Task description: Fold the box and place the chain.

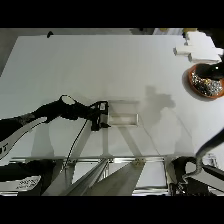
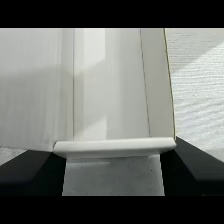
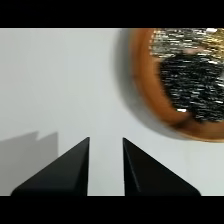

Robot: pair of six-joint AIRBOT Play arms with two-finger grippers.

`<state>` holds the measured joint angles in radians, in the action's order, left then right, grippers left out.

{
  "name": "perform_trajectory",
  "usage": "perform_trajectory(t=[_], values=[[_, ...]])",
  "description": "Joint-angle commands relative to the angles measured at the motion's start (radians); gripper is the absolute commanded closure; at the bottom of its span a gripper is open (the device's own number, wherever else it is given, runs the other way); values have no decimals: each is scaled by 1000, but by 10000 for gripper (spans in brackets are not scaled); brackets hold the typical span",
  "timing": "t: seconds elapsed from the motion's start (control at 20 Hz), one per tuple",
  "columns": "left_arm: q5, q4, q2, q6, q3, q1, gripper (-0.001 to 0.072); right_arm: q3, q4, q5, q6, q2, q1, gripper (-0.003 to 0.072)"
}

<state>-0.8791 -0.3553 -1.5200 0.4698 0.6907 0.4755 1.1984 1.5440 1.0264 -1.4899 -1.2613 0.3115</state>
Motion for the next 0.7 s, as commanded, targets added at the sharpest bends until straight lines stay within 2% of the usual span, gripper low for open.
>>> perform_trajectory(t=[0.0,0.2,0.35,0.65], values=[[0,0,1,0,0,0,454,7,-50,-71,41,-121,203,510],[0,0,1,0,0,0,454,7,-71,-181,59,-249,230,510],[0,0,1,0,0,0,454,7,-153,-261,60,-311,230,509],[0,0,1,0,0,0,454,7,-199,-327,139,-354,215,510]])
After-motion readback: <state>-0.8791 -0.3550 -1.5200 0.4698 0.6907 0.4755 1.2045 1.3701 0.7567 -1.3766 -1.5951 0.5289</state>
